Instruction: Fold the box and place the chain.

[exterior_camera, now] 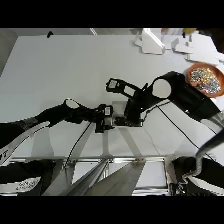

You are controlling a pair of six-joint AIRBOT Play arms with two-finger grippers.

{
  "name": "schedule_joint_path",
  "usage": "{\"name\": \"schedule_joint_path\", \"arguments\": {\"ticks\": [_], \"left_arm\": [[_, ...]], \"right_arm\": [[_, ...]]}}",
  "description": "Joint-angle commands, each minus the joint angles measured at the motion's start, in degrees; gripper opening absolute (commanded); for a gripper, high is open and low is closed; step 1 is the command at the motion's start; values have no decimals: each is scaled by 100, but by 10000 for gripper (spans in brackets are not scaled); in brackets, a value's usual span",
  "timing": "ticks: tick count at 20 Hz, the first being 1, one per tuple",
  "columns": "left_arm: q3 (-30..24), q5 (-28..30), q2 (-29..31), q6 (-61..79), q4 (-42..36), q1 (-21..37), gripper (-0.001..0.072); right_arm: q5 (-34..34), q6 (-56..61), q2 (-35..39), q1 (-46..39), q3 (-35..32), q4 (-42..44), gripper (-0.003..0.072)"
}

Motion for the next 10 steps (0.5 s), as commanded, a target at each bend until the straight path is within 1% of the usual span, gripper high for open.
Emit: {"name": "schedule_joint_path", "arguments": {"ticks": [1, 4, 6, 7, 10], "left_arm": [[0, 2, 2, 0, 2, 0, 254], [0, 2, 2, 0, 2, 0, 254], [0, 2, 2, 0, 2, 0, 254], [0, 0, 2, 0, 2, 0, 254], [0, 2, 2, 0, 2, 0, 254]], "right_arm": [[-98, -9, -131, -24, -85, -42, 184], [66, -337, 404, -308, -85, -39, 183], [409, -769, 822, -684, -85, -44, 177], [632, -1056, 1003, -929, -87, -46, 155], [1029, -1740, 1187, -1644, -96, -31, 148]]}}
